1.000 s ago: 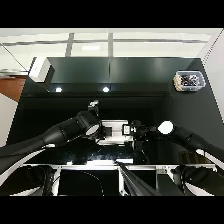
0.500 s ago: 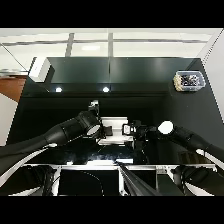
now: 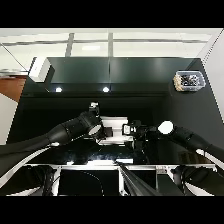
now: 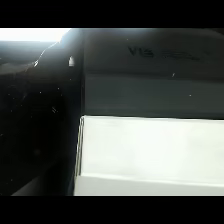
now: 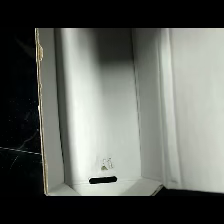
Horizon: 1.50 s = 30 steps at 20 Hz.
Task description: Fold the box and place the chain.
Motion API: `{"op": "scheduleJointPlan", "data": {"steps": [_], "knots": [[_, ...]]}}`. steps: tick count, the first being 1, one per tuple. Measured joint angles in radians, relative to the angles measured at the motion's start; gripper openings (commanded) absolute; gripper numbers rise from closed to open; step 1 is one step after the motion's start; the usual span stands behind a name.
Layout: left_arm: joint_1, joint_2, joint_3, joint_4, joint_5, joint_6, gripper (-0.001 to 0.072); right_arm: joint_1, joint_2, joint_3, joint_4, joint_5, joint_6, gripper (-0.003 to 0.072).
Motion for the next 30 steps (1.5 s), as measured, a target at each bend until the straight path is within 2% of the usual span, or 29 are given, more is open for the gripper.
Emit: {"op": "scheduleJointPlan", "data": {"steps": [2,3,4,6,22,23,25,26,30], "knots": [[0.0,-0.001,0.0,-0.003,-0.006,0.0,0.027,0.0,0.0,0.0,0.0,0.0,0.0,0.0464],[0.0,-0.001,0.0,-0.003,-0.007,0.0,0.0237,0.0,0.0,0.0,0.0,0.0,0.0,0.0464],[0.0,-0.001,0.0,-0.002,-0.011,0.0,0.0131,0.0,0.0,0.0,0.0,0.0,0.0,0.0465],[0.001,-0.001,0.0,0.002,-0.026,0.001,0.0027,0.0,0.0,0.0,0.0,0.0,0.001,0.0465],[0.019,0.008,0.0,-0.005,-0.025,0.0,0.003,0.0,0.0,0.0,0.0,0.0,0.0,0.0465],[0.02,0.01,0.0,-0.005,-0.026,0.001,0.0058,0.0,0.0,0.0,0.0,-0.001,0.0,0.0464],[0.021,0.012,0.001,-0.006,-0.018,0.0,0.0269,0.0,0.0,0.0,0.002,-0.002,0.002,0.0464],[0.021,0.013,0.002,-0.006,-0.013,0.0,0.0295,0.0,0.0,0.0,0.001,-0.002,0.001,0.0464],[0.021,0.013,0.002,-0.005,-0.027,0.008,0.03,0.0,0.0,0.0,0.001,-0.001,0.0,0.0464]]}}
